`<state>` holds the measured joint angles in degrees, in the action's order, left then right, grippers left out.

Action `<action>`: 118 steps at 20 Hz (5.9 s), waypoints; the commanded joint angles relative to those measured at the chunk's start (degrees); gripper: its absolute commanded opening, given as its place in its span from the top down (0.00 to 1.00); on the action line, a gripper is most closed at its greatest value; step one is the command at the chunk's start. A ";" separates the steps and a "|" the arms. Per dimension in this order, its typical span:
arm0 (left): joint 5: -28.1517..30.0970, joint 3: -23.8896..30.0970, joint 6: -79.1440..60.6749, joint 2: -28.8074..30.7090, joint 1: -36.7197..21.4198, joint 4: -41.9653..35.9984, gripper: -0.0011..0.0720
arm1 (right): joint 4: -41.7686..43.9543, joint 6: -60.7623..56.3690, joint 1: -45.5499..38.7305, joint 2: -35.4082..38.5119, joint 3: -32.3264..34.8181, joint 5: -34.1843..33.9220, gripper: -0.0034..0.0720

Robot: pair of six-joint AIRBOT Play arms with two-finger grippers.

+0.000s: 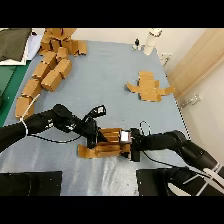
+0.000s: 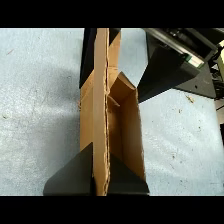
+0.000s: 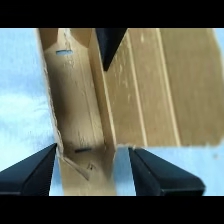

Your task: Fold the box.

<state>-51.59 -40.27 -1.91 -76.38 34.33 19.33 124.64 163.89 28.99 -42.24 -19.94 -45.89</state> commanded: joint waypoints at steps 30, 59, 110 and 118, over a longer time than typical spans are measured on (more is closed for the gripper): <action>0.02 -0.02 0.00 -0.04 -0.02 0.00 0.97 | 4.15 8.44 -1.73 -12.09 -2.23 -4.48 0.13; 0.02 -0.02 0.00 -0.04 -0.02 0.00 0.97 | 3.80 8.44 -1.73 -12.07 -1.88 -3.72 0.33; 6.88 13.66 52.04 17.35 3.89 -14.97 0.97 | 3.78 8.44 -1.73 -12.07 -1.88 -3.02 0.34; 20.41 10.14 38.64 6.97 -0.35 -25.35 0.97 | 3.74 8.44 -1.73 -12.07 -1.88 -3.02 0.34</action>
<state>-38.17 -28.95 38.79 -66.46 34.52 -6.15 128.40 172.33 27.22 -54.28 -21.80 -48.90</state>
